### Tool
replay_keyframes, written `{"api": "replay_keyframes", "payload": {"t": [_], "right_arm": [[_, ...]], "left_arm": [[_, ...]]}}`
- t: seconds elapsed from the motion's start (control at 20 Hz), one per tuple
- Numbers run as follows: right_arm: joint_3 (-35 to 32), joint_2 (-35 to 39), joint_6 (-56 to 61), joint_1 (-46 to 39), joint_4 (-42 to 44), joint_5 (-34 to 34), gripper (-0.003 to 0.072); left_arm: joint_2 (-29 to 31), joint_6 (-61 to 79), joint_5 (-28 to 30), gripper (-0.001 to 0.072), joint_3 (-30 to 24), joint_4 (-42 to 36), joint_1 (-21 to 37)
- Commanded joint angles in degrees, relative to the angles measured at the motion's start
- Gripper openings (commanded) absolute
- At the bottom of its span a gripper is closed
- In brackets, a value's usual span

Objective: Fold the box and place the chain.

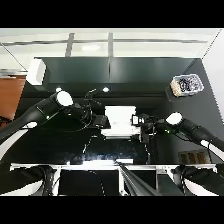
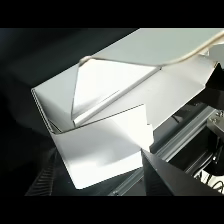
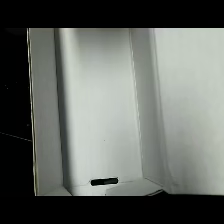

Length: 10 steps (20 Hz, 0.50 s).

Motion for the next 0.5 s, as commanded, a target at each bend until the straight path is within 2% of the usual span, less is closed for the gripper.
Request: {"api": "replay_keyframes", "payload": {"t": [0.0, 0.15, 0.4, 0.45], "right_arm": [[0.00, -0.02, 0.07, 0.04, 0.02, -0.04, 0.0229], [0.00, -0.02, 0.09, 0.04, 0.00, -0.07, 0.0229], [0.00, -0.02, 0.15, 0.04, 0.02, -0.09, 0.0229], [0.00, -0.02, 0.15, 0.04, 0.00, -0.09, 0.0229]], "left_arm": [[0.02, -8.61, 0.61, 0.0576, 1.16, 6.08, -2.93], [0.02, -11.63, 0.92, 0.0576, 1.95, 9.64, -4.57], [0.02, -14.36, 2.75, 0.0571, 3.43, 10.08, -5.97], [0.02, -14.51, 2.78, 0.0532, 3.69, 10.10, -6.12]]}}
